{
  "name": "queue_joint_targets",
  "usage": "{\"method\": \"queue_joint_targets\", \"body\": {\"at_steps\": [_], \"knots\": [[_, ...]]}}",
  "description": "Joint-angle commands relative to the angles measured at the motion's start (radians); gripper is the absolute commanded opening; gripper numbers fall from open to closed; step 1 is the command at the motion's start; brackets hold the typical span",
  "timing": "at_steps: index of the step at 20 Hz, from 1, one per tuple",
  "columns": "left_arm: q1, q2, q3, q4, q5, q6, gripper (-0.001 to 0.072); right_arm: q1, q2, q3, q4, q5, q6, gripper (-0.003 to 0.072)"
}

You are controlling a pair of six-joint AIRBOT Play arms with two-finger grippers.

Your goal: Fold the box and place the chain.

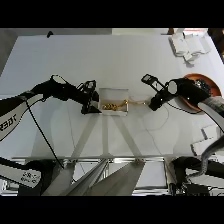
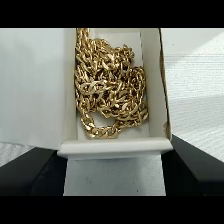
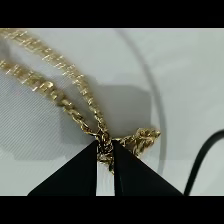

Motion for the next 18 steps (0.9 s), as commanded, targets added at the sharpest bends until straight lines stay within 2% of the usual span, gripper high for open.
{"method": "queue_joint_targets", "body": {"at_steps": [1, 6, 10, 14, 18], "knots": [[0.001, 0.0, 0.0, 0.0, 0.0, 0.0, 0.0337, 0.039, 0.068, 0.003, 0.012, -0.016, 0.01, 0.0008], [0.001, 0.0, 0.0, 0.0, 0.0, 0.0, 0.0337, 0.132, 0.175, 0.004, 0.051, -0.028, 0.062, 0.0007], [0.0, 0.0, 0.0, 0.0, 0.0, 0.0, 0.0337, 0.264, 0.19, 0.013, 0.086, -0.069, 0.154, 0.0007], [0.0, 0.0, 0.0, 0.0, 0.0, 0.0, 0.0337, 0.404, 0.189, 0.093, 0.088, -0.11, 0.228, 0.0007], [0.001, 0.0, 0.0, 0.0, 0.0, 0.0, 0.0337, 0.483, 0.166, 0.18, 0.09, -0.13, 0.269, 0.0007]]}}
